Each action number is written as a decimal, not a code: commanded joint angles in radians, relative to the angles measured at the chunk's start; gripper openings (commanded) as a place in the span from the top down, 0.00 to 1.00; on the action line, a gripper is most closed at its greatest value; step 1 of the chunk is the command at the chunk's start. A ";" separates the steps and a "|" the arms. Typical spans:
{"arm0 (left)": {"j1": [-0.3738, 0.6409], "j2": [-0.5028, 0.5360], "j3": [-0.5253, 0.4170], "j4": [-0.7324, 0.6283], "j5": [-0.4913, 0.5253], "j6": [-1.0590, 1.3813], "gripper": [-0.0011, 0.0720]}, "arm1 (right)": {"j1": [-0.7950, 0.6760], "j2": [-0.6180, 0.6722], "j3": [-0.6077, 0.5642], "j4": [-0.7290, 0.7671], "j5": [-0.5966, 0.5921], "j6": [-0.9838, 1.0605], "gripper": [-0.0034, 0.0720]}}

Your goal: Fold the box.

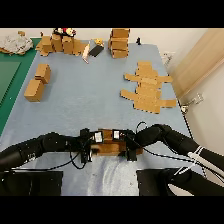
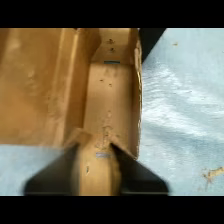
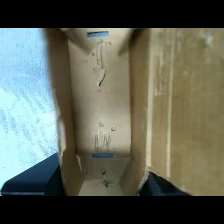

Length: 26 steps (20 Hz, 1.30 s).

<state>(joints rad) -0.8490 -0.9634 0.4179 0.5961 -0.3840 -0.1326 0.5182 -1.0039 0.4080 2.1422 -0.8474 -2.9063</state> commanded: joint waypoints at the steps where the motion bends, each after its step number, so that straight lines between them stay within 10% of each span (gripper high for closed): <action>1: 0.071 0.086 0.003 0.211 -0.119 -0.280 0.82 | 0.001 0.000 0.000 0.000 0.000 0.000 0.30; 5: 0.222 0.357 0.004 0.531 -0.500 -0.869 0.97 | 0.001 0.000 0.000 0.000 0.000 0.000 0.30; 9: 0.383 0.580 -0.055 0.710 -0.589 -1.547 0.97 | 0.001 0.000 0.000 0.000 0.000 0.000 0.30; 15: 0.468 0.515 -0.274 0.259 -0.452 -1.438 0.97 | 0.001 0.000 0.000 0.000 0.000 0.000 0.30; 26: 0.468 0.150 -0.283 -0.397 -0.315 -0.813 0.97 | 0.001 0.000 0.000 0.000 0.000 0.000 0.30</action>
